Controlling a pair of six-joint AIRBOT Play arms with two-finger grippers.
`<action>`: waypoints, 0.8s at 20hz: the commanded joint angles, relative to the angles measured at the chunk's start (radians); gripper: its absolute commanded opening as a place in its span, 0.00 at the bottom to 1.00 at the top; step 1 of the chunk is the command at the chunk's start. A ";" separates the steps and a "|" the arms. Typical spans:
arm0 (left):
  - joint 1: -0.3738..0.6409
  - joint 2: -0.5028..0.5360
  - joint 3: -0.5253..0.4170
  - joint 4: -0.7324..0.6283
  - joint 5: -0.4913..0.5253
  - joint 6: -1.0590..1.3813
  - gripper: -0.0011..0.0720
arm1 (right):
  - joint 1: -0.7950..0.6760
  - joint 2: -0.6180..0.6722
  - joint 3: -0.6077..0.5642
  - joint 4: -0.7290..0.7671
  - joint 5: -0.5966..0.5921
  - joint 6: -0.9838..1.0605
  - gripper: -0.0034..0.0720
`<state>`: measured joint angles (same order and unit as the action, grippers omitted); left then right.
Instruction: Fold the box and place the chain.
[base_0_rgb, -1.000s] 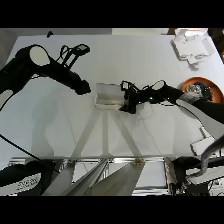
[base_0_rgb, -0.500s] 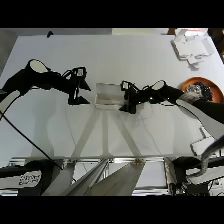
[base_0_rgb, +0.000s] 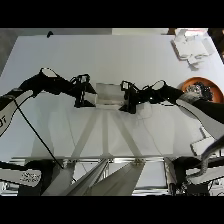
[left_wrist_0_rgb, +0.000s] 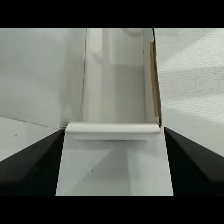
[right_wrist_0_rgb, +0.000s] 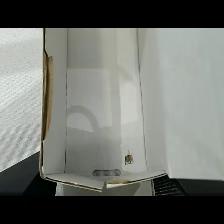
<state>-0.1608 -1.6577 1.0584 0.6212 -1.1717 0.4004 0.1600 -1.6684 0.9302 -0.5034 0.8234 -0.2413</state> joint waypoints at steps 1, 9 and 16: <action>-0.006 -0.024 0.000 -0.023 0.005 0.034 0.97 | 0.000 0.001 0.000 0.000 0.000 0.001 0.72; -0.047 -0.079 0.000 -0.053 0.038 0.075 0.97 | 0.000 0.001 0.000 0.000 0.000 0.001 0.72; -0.068 -0.093 0.000 -0.074 0.057 0.074 0.45 | 0.000 0.001 0.000 0.000 0.000 0.001 0.72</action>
<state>-0.2199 -1.7462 1.0588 0.5526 -1.1202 0.4744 0.1600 -1.6684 0.9302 -0.5049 0.8234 -0.2428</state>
